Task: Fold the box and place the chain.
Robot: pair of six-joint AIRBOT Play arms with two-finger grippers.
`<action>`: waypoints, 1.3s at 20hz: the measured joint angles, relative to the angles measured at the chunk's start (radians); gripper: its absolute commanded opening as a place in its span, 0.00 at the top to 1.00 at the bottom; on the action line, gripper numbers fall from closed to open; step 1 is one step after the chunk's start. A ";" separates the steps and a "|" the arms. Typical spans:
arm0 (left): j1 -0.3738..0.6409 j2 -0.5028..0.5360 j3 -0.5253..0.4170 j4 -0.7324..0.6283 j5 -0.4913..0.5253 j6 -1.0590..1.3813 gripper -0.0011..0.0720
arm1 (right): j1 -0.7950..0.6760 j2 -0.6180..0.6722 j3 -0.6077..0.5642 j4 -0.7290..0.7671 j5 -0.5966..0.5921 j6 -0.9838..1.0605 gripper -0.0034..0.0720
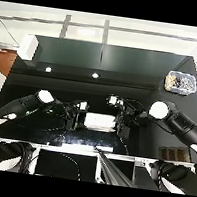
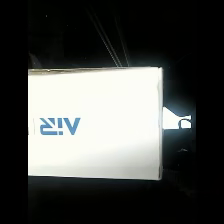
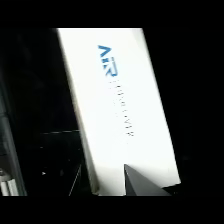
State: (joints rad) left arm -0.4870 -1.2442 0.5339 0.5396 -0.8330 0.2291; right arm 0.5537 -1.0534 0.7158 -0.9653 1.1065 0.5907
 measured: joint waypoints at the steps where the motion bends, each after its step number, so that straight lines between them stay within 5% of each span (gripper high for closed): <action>1: 0.000 0.000 0.000 0.000 0.000 0.000 0.45 | -0.006 0.006 0.013 0.003 0.017 0.028 0.57; 2: 0.000 0.000 0.000 0.000 0.000 0.000 0.45 | -0.018 0.013 0.026 0.001 0.045 0.067 0.86; 3: 0.000 0.000 0.000 0.000 0.000 0.000 0.45 | -0.032 0.021 0.036 0.002 0.072 0.109 0.91; 8: 0.000 0.000 0.000 0.000 0.001 0.000 0.45 | -0.126 0.030 0.042 0.079 0.146 0.355 0.93; 16: 0.000 0.000 0.000 0.000 0.002 0.000 0.45 | -0.153 -0.101 -0.077 0.461 0.039 0.454 0.92; 26: 0.000 0.000 0.000 0.000 0.002 0.000 0.45 | -0.147 -0.201 -0.094 0.465 -0.034 0.472 0.92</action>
State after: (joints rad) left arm -0.4870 -1.2442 0.5339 0.5392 -0.8307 0.2295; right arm 0.4068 -1.2541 0.6216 -0.5003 1.0721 1.0622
